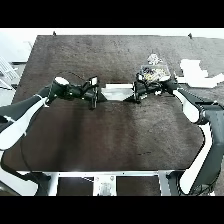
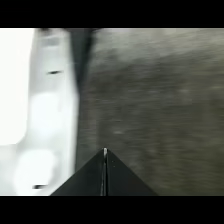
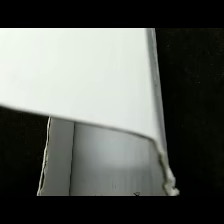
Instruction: Fold the box and place the chain.
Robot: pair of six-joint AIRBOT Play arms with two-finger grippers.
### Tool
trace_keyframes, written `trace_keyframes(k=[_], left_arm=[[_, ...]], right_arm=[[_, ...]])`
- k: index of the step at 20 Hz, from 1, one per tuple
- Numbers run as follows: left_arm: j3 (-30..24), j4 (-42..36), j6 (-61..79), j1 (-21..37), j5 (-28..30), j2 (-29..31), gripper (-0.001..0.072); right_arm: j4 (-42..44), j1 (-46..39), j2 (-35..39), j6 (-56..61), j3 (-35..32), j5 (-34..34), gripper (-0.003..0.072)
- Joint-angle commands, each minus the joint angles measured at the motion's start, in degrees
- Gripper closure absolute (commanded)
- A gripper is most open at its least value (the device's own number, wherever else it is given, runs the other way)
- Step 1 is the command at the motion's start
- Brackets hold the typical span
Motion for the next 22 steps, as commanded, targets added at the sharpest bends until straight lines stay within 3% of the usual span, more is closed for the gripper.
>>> trace_keyframes(k=[1,5,9,13,22], left_arm=[[6.8,-0.2,-2.8,-0.8,2.5,-4.2,0.0691],[16.4,0.5,-6.4,-0.8,1.3,-10.3,0.0692],[21.8,0.5,-7.2,-0.8,2.1,-13.3,0.0691],[24.9,0.5,-7.2,-0.8,6.1,-14.3,0.0691],[25.3,0.5,-7.3,-0.8,10.4,-15.2,0.0691]], right_arm=[[0.0,0.0,0.0,0.0,0.0,0.0,0.0104],[0.0,0.0,0.0,0.0,0.0,0.0,0.0103],[0.0,0.0,0.0,0.0,0.0,0.0,0.0103],[0.0,0.0,0.0,0.0,0.0,0.0,0.0103],[0.0,0.0,0.0,0.0,0.0,0.0,0.0103]])
